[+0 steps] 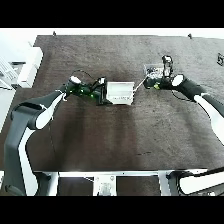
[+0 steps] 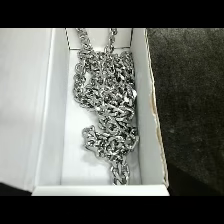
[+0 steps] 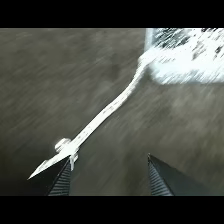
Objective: Fold the box and place the chain.
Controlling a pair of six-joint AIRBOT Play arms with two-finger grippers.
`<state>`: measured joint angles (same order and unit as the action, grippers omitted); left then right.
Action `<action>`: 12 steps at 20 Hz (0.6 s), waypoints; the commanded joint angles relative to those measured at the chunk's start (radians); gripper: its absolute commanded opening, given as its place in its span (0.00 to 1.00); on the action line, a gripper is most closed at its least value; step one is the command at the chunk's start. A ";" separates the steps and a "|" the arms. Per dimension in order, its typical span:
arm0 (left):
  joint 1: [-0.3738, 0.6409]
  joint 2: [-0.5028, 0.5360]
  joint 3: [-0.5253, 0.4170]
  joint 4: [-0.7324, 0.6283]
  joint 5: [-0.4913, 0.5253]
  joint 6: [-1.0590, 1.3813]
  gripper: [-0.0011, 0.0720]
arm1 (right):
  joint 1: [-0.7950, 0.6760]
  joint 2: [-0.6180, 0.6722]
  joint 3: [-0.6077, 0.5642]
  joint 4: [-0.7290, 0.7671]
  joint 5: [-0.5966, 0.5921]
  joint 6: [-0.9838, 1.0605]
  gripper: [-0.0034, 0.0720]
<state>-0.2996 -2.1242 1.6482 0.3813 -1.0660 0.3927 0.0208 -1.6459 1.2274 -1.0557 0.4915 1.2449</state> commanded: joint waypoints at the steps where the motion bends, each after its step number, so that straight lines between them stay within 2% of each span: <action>1: 0.001 0.000 0.001 0.000 0.000 0.000 0.67 | -0.045 -0.148 0.169 0.123 0.107 -0.140 0.77; 4: 0.001 0.000 0.001 0.000 0.000 0.000 0.67 | -0.069 -0.245 0.319 0.204 0.235 -0.224 0.77; 7: 0.001 0.000 0.001 0.000 0.000 0.000 0.67 | -0.093 -0.344 0.453 0.222 0.385 -0.236 0.78; 12: 0.001 0.000 0.001 0.000 0.000 0.000 0.67 | -0.124 -0.376 0.484 0.336 0.401 -0.362 0.78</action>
<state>-0.2996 -2.1242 1.6482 0.3809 -1.0660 0.3927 -0.0868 -1.9926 1.6779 -0.7963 0.8459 0.9726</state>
